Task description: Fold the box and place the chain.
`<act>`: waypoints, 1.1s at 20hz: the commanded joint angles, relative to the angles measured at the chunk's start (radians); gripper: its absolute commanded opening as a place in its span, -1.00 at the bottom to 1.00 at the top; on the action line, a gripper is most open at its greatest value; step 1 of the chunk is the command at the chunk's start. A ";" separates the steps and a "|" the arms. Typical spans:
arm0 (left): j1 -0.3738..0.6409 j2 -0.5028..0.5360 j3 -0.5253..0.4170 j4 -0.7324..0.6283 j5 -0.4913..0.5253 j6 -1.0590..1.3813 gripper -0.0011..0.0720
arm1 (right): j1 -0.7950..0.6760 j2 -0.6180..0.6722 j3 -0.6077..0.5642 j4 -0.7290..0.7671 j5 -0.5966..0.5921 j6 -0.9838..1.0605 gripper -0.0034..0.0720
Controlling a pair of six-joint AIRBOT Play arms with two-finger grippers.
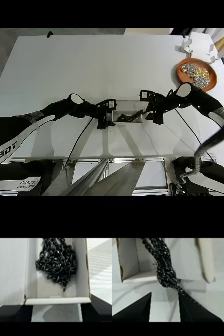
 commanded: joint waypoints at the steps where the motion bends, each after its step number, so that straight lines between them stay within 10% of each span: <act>1: 0.000 0.000 0.000 0.000 0.000 0.000 -0.40 | 0.005 -0.007 -0.019 0.036 -0.066 -0.055 0.02; 6: 0.000 0.000 0.000 0.000 0.000 0.000 -0.40 | 0.005 -0.007 -0.019 0.119 -0.092 -0.113 -0.10; 13: 0.000 0.000 0.000 0.000 0.000 0.000 -0.40 | 0.005 -0.007 -0.019 0.140 -0.085 -0.151 -0.89; 22: 0.000 0.000 0.000 0.000 0.000 0.000 -0.40 | 0.004 0.139 -0.019 -0.165 -0.102 0.023 -0.89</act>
